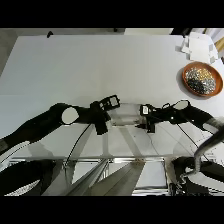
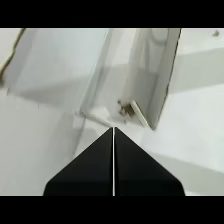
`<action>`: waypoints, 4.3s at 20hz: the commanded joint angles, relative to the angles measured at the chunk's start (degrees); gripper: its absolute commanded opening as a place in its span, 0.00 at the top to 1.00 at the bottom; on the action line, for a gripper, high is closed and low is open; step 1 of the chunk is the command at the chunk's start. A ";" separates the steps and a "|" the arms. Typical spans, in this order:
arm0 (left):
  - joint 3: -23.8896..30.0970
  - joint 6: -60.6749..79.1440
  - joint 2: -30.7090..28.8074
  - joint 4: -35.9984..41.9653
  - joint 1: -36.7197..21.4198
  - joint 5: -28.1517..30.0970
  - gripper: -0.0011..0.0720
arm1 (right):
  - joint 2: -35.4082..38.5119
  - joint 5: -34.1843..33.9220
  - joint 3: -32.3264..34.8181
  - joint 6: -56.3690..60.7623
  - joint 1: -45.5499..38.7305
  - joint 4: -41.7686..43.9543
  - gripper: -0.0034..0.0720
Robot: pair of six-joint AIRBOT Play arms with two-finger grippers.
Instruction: Fold the box and place the chain.
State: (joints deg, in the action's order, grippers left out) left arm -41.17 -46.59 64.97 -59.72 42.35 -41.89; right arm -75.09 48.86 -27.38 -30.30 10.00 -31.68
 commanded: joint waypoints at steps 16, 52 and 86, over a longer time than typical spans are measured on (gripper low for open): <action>17.22 -42.36 -6.23 -2.08 -8.15 15.45 0.98 | 0.04 0.02 -0.04 0.00 0.04 0.02 0.37; 21.97 -34.12 -7.67 15.61 -0.11 22.69 0.98 | 0.04 0.02 -0.02 0.00 0.04 0.02 0.37; 10.10 -24.76 1.64 20.26 1.97 17.44 0.36 | 0.04 0.02 -0.02 0.00 0.04 0.02 0.37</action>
State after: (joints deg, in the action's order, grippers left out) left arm -30.83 -70.98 66.28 -39.38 44.18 -24.16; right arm -75.09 48.86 -27.38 -30.33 10.00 -31.68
